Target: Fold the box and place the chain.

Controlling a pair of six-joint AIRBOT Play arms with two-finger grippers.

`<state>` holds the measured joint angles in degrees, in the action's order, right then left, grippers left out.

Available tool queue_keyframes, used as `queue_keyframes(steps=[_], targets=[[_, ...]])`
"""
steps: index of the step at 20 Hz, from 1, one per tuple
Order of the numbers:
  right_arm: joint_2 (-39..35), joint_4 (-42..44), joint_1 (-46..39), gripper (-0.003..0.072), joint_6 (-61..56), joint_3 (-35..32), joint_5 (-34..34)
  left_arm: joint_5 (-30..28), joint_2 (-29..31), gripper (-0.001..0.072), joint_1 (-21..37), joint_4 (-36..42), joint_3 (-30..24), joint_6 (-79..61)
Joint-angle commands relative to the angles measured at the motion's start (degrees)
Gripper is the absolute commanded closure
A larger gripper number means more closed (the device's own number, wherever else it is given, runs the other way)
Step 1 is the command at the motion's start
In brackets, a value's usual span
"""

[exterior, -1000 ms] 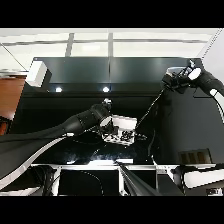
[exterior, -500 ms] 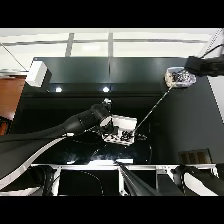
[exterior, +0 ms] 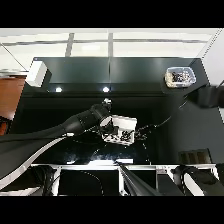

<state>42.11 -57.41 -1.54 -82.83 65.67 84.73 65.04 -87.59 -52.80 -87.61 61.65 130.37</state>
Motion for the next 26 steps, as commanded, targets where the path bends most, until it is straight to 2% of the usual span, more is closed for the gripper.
queue_keyframes(steps=[1, 3, 5, 13, 14, 15, 16, 19, 21, 22, 24, 26], targets=[[-1.25, 8.87, 7.72, 0.0641, 0.55, -8.26, -0.35, 0.0, 0.0, 0.0677, 0.04, -0.02, 0.02, -0.02], [-1.2, 14.23, 14.6, 0.0641, 0.55, -14.49, -9.25, 0.0, 0.0, 0.0677, 0.04, -0.02, 0.02, -0.02], [-0.74, 16.33, 20.24, 0.0641, 0.57, -17.57, -15.96, 0.0, 0.0, 0.0677, 0.04, -0.02, 0.02, -0.02], [7.28, 16.22, 31.5, 0.0639, 0.52, -19.61, -24.63, 0.0, 0.0, 0.0677, 0.04, 0.0, 0.02, -0.02], [8.04, 15.58, 31.65, 0.0583, 0.15, -19.61, -24.92, 0.0, 0.0, 0.0677, 0.04, 0.0, 0.02, -0.02], [8.24, 14.62, 31.43, 0.0327, -0.83, -19.61, -24.85, 0.0, 0.0, 0.0677, 0.04, -0.02, 0.02, -0.02], [7.96, 13.62, 30.49, 0.0247, -0.92, -19.54, -23.93, 0.0, 0.0, 0.0677, 0.04, 0.0, 0.02, -0.02], [4.57, 9.86, 23.43, 0.0244, 0.63, -19.54, -16.35, 0.0, 0.0, 0.0677, 0.04, -0.02, 0.02, -0.02], [-0.33, 2.03, 17.7, 0.0244, 2.14, -19.61, -11.45, -0.02, 0.0, 0.0677, 0.04, -0.02, 0.02, -0.02], [-3.28, -2.38, 15.82, 0.0244, 2.19, -20.24, -11.06, -0.04, 0.0, 0.0677, 0.04, 0.0, 0.02, -0.02], [-9.99, -6.4, 13.94, 0.0244, 4.7, -25.31, -17.07, -0.04, 0.0, 0.0677, 0.04, -0.02, 0.02, -0.02], [-14.16, -5.64, 14.58, 0.0242, 6.8, -33.68, -27.02, -0.02, 0.0, 0.0677, 0.04, 0.0, 0.02, -0.02]])
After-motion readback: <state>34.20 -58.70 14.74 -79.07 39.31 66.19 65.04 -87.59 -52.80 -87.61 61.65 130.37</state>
